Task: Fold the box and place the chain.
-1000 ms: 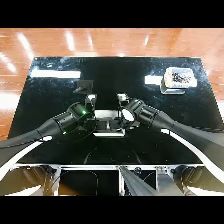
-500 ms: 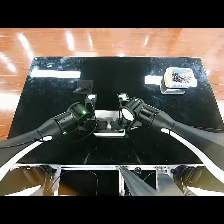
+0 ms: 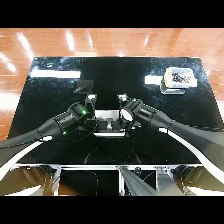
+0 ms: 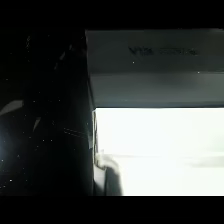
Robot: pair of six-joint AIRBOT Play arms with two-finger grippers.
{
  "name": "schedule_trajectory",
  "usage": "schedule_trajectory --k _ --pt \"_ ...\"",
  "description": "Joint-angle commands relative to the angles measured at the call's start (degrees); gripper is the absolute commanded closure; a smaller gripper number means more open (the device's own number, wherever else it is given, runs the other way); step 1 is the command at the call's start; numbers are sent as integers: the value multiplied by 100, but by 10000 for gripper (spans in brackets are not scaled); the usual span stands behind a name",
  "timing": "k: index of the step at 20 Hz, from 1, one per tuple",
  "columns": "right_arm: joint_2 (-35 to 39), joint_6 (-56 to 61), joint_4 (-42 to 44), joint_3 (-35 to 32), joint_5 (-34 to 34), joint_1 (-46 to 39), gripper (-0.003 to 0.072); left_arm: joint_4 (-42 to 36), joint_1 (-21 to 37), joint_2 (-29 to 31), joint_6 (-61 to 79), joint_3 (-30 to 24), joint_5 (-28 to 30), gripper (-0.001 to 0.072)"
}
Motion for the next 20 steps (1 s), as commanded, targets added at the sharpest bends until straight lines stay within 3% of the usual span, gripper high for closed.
schedule_trajectory --k 1,20 --pt "-33 2 -13 7 -44 0 442 0 0 -2 11 0 7 693" --pt "-116 -2 11 7 -133 0 443 -2 -2 -2 9 0 4 693"
